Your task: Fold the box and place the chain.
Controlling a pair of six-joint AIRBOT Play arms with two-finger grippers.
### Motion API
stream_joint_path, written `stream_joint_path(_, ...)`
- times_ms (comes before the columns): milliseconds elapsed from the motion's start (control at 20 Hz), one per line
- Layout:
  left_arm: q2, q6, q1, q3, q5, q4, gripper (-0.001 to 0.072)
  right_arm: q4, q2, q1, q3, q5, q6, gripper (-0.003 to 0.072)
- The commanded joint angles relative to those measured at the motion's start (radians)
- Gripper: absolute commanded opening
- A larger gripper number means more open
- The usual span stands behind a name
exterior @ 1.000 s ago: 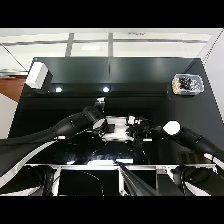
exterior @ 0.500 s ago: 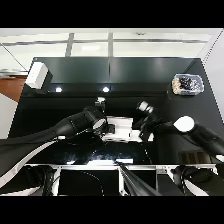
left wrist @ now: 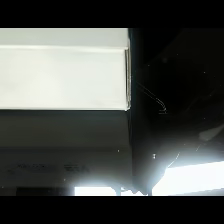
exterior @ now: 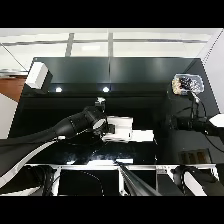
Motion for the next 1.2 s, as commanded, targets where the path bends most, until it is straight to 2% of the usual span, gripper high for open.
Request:
stream_joint_path(0, 0.000, 0.001, 0.001, 0.001, 0.000, 0.000, 0.0024, 0.022, -0.069, -0.027, -0.057, 0.073, 0.147, 0.0043)
stream_joint_path(150, 0.000, 0.001, 0.001, 0.001, 0.000, 0.001, 0.0024, 0.068, -0.171, 0.049, -0.066, 0.059, 0.103, 0.0043)
stream_joint_path(300, 0.000, 0.001, 0.001, 0.001, -0.001, 0.001, 0.0024, 0.225, -0.249, 0.112, -0.065, 0.060, -0.027, 0.0043)
stream_joint_path(500, 0.000, 0.001, 0.001, 0.001, -0.001, 0.001, 0.0024, 0.288, -0.263, 0.184, -0.054, 0.072, -0.071, 0.0047)
stream_joint_path(600, 0.000, 0.001, 0.001, 0.001, 0.000, 0.001, 0.0024, 0.313, -0.263, 0.194, -0.045, 0.081, -0.154, 0.0048)
stream_joint_path(650, 0.000, 0.001, 0.001, 0.001, 0.000, 0.001, 0.0024, 0.341, -0.263, 0.198, -0.045, 0.087, -0.192, 0.0135)
stream_joint_path(700, 0.000, 0.001, 0.001, 0.001, -0.001, 0.001, 0.0024, 0.372, -0.263, 0.203, -0.044, 0.093, -0.206, 0.0290)
stream_joint_path(750, 0.000, 0.001, 0.001, 0.001, -0.001, 0.001, 0.0024, 0.393, -0.263, 0.204, -0.039, 0.103, -0.219, 0.0519)
stream_joint_path(800, 0.000, 0.001, 0.001, 0.001, 0.000, 0.001, 0.0024, 0.402, -0.263, 0.204, -0.027, 0.123, -0.241, 0.0679)
stream_joint_path(1000, 0.000, 0.001, 0.001, 0.001, 0.000, 0.001, 0.0024, 0.416, -0.262, 0.210, 0.018, 0.207, -0.261, 0.0681)
stream_joint_path(1150, 0.000, 0.001, 0.001, 0.001, -0.001, 0.001, 0.0024, 0.412, -0.262, 0.290, 0.027, 0.175, -0.246, 0.0680)
